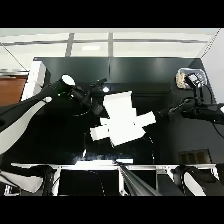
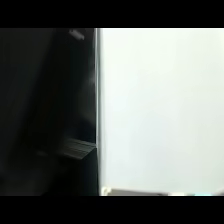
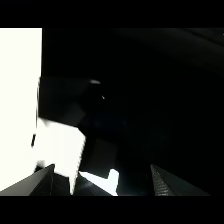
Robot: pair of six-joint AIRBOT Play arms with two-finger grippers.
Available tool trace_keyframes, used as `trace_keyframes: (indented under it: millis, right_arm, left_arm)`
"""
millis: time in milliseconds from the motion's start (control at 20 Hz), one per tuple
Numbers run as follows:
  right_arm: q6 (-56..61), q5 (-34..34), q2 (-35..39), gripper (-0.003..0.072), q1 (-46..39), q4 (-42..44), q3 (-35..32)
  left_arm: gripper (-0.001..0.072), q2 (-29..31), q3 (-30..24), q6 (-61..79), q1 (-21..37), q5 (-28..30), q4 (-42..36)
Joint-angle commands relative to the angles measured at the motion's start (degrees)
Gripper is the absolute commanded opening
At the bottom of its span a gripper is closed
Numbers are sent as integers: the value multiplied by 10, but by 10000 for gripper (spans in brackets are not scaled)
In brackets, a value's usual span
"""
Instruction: Fold the box and place the chain.
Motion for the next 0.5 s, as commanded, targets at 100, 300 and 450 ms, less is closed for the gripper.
trace_keyframes:
  millis: [100,300,450]
  right_arm:
    - [-82,36,0,720,70,-47,18]
    - [-142,-51,-7,720,150,-61,-5]
    - [-152,-56,-11,720,174,-81,-14]
  left_arm:
    - [22,70,-11,186,-42,66,51]
    - [22,41,-11,258,-70,91,119]
    - [20,45,-20,299,-89,165,120]
